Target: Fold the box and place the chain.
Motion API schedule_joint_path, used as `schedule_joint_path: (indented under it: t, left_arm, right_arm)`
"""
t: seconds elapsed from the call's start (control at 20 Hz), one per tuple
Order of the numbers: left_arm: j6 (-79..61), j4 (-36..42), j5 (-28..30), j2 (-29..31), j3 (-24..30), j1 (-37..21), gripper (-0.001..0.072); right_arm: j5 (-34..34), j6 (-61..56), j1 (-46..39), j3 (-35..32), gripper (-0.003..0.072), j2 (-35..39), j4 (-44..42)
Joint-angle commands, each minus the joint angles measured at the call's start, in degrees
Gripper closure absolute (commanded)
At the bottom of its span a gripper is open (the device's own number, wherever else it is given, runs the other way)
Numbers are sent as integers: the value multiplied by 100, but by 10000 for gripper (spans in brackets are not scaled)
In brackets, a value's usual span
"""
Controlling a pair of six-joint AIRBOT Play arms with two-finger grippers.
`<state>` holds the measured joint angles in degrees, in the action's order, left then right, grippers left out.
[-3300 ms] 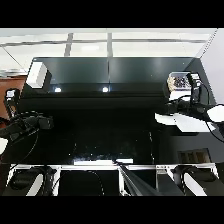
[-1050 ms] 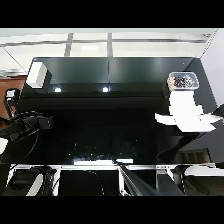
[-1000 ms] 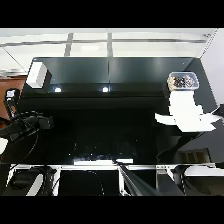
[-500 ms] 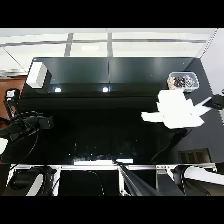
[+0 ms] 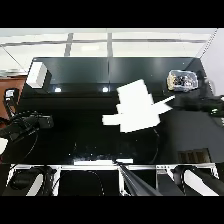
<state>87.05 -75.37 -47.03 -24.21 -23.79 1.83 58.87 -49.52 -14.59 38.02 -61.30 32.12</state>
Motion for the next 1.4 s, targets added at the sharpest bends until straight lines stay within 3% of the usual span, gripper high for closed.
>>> schedule_joint_path:
  t: [0.0, 0.2, 0.45, 0.5, 0.55, 0.7, 0.85, 0.95, 1.1, 1.35]
  left_arm:
    - [0, -2, 33, 4, 4, 2, 685]
    - [2, 4, 225, 4, 7, 2, 685]
    - [0, 415, 306, -76, 13, 2, 672]
    - [-9, 776, 345, -203, 13, 9, 417]
    - [-55, 1154, 380, -400, 11, 37, 0]
    - [-1021, 2988, 249, -1471, 4, 144, 5]
    - [-2767, 5316, -221, -3080, -48, 142, 5]
    - [-3646, 6253, -754, -4207, -278, 146, 5]
    - [-3840, 6253, -1104, -5530, -981, 208, 6]
    - [-4000, 6164, -1904, -6627, -2146, 688, 7]
  right_arm:
    - [-1762, -79, 1368, -1078, 675, 310, -1379]
    - [-3018, -81, 3045, -1484, 675, 308, -1530]
    - [-3279, -83, 3469, -1484, 675, 306, -1064]
    - [-3294, -81, 3471, -1484, 675, 306, -1060]
    - [-3318, -81, 3471, -1484, 675, 306, -1062]
    - [-3324, -81, 3471, -1484, 674, 306, -1047]
    - [-3320, -81, 3471, -1484, 675, 306, -1047]
    - [-3318, -81, 3471, -1484, 674, 306, -1047]
    - [-3272, -81, 3471, -1484, 674, 306, -1047]
    - [-3226, -81, 3471, -1484, 674, 306, -1047]
